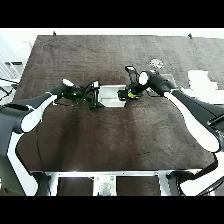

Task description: Fold the box and place the chain.

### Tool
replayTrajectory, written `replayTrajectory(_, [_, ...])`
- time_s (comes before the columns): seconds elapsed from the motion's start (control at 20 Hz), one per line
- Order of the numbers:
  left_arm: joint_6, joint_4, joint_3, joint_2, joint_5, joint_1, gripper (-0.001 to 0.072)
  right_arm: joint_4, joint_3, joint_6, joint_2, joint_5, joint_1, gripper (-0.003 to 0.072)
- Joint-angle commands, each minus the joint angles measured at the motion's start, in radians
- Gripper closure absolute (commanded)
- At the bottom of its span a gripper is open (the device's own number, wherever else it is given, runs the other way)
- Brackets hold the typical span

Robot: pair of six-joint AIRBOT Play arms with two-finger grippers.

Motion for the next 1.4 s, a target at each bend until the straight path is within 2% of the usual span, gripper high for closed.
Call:
replayTrajectory(0.0, [0.000,0.000,0.001,0.000,0.000,0.000,0.0650,-0.088,0.060,0.054,-0.029,0.062,0.018,0.0150])
replayTrajectory(0.25, [0.000,0.000,0.001,0.000,0.000,0.000,0.0650,-0.202,0.135,0.114,-0.077,0.140,0.054,0.0175])
replayTrajectory(0.45, [0.000,0.000,0.001,0.000,0.000,0.000,0.0649,-0.263,0.166,0.139,-0.094,0.162,0.088,0.0269])
replayTrajectory(0.6, [0.000,0.000,0.001,0.000,0.000,0.000,0.0649,-0.263,0.179,0.163,-0.112,0.181,0.095,0.0276])
replayTrajectory(0.7, [0.000,0.000,0.001,0.000,0.000,0.000,0.0650,-0.262,0.193,0.175,-0.126,0.191,0.099,0.0372])
replayTrajectory(0.85, [0.000,0.000,0.001,0.000,0.000,0.000,0.0649,-0.263,0.201,0.219,-0.138,0.215,0.104,0.0403])
replayTrajectory(1.0, [0.000,0.000,0.001,0.000,0.000,0.000,0.0650,-0.258,0.203,0.245,-0.138,0.214,0.108,0.0604])
replayTrajectory(1.05, [0.000,0.000,0.001,0.000,0.000,0.000,0.0650,-0.258,0.204,0.245,-0.138,0.214,0.110,0.0618])
replayTrajectory(1.1, [0.000,0.000,0.001,0.000,0.000,0.000,0.0649,-0.258,0.206,0.244,-0.138,0.214,0.116,0.0669])
replayTrajectory(1.15, [0.000,0.000,0.001,0.000,0.000,0.000,0.0650,-0.259,0.207,0.245,-0.138,0.214,0.117,0.0669])
replayTrajectory(1.2, [0.000,0.000,0.001,0.000,0.000,0.000,0.0649,-0.258,0.208,0.245,-0.137,0.214,0.117,0.0599])
replayTrajectory(1.25, [0.000,0.000,0.001,0.000,0.000,0.000,0.0650,-0.258,0.208,0.244,-0.137,0.214,0.116,0.0346])
replayTrajectory(1.3, [0.000,0.000,0.001,0.000,0.000,0.000,0.0649,-0.259,0.208,0.244,-0.136,0.214,0.114,0.0137])
replayTrajectory(1.35, [0.000,0.000,0.001,0.000,0.000,0.000,0.0650,-0.259,0.208,0.244,-0.132,0.214,0.108,0.0137])
